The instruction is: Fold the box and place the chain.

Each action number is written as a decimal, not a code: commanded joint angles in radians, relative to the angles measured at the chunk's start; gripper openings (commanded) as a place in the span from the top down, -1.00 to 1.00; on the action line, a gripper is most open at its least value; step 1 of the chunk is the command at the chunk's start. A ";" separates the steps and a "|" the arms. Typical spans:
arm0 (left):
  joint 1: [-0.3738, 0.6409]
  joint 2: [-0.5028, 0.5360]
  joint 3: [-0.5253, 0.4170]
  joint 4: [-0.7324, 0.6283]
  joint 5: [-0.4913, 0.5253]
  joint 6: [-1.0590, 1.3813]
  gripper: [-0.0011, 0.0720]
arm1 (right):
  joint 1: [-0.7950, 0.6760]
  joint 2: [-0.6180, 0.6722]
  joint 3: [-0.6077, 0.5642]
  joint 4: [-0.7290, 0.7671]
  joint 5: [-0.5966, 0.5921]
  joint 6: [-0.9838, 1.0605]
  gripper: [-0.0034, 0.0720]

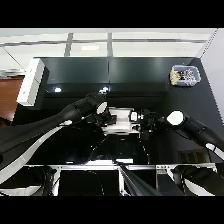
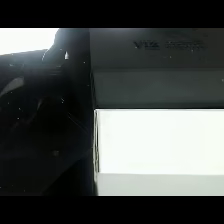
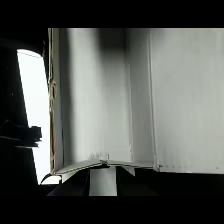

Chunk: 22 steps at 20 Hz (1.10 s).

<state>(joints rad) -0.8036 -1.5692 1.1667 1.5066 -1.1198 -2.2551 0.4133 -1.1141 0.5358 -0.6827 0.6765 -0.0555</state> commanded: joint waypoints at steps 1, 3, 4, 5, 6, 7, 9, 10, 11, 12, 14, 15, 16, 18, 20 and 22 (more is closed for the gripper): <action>0.000 0.000 0.001 -0.001 0.000 0.000 0.91 | 0.001 -0.044 0.000 0.153 -0.011 -0.001 0.45; 0.000 0.000 0.001 -0.001 0.000 0.000 0.91 | 0.001 -0.072 0.000 0.201 -0.016 -0.001 0.45; 0.000 0.000 0.001 -0.001 0.000 0.000 0.91 | 0.001 -0.080 0.000 0.203 -0.014 -0.001 0.45; 0.000 0.000 0.001 -0.001 -0.001 0.000 0.91 | 0.001 -0.084 0.000 0.203 -0.010 0.000 0.45; 0.000 0.000 0.001 -0.001 -0.001 0.000 0.91 | 0.001 -0.087 0.000 0.203 -0.005 0.000 0.45; 0.000 0.000 0.001 -0.001 -0.001 0.000 0.91 | 0.001 -0.089 0.000 0.203 -0.004 0.000 0.45; 0.000 0.000 0.001 -0.001 -0.001 0.000 0.91 | 0.000 -0.089 0.000 0.204 -0.014 0.008 -0.13; 0.000 0.000 0.001 -0.001 -0.001 0.000 0.91 | 0.000 -0.089 0.000 0.203 -0.014 0.008 -0.04; 0.000 0.000 0.001 -0.001 -0.001 0.000 0.91 | 0.000 -0.089 0.000 0.204 -0.007 0.014 0.58; 0.000 0.000 0.001 -0.001 -0.003 0.000 0.91 | 0.000 -0.089 0.000 0.204 -0.008 0.021 0.10; 0.000 0.000 0.001 -0.001 -0.004 0.000 0.91 | -0.001 -0.087 0.000 0.205 0.002 0.042 0.12; 0.000 0.000 0.001 -0.001 -0.008 0.000 0.91 | -0.002 -0.076 0.000 0.197 0.013 0.103 0.51; 0.000 0.000 0.001 -0.001 -0.015 0.000 0.91 | -0.002 -0.050 0.000 0.177 0.029 0.186 0.87; 0.000 0.000 0.001 -0.001 -0.031 0.000 0.91 | -0.021 0.048 0.003 0.053 0.072 0.486 0.88; 0.000 0.000 0.001 -0.001 -0.038 0.000 0.91 | -0.114 0.152 0.030 -0.140 0.190 0.807 0.88; 0.000 0.000 0.001 -0.001 -0.038 0.000 0.91 | -0.294 0.240 0.051 -0.324 0.323 1.104 0.88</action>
<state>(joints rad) -0.8036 -1.5692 1.1667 1.5028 -1.1446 -2.2547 0.2764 -0.9874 0.5640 -0.7460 0.8326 0.5865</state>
